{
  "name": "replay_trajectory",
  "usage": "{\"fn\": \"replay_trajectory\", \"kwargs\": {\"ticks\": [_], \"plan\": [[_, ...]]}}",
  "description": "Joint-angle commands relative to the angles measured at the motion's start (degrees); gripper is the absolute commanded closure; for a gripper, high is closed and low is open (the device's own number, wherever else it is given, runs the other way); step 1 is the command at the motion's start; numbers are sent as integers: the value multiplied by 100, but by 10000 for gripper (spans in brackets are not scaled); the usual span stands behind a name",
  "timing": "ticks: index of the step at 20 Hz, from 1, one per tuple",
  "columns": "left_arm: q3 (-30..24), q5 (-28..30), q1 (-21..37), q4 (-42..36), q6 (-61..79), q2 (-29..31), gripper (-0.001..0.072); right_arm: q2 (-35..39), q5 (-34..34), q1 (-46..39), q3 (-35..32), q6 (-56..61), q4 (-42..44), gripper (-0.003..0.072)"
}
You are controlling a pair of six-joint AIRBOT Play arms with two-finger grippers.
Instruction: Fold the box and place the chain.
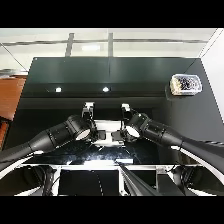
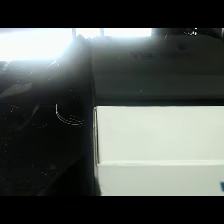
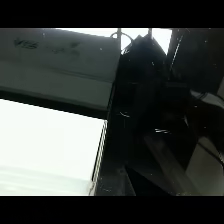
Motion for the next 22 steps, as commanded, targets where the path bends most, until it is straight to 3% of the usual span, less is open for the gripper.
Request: {"fn": "replay_trajectory", "kwargs": {"ticks": [1,19,20,21,22], "plan": [[7,2,4,2,0,-2,681,-7,26,2,7,44,-17,392],[7,7,4,2,0,-2,682,-170,-114,2,9,59,0,394],[7,7,4,2,0,-2,682,-170,-116,2,9,59,0,404],[7,7,4,2,0,-2,681,-170,-131,2,9,52,2,523],[7,7,4,0,0,-2,681,-170,-162,2,9,52,13,547]]}}
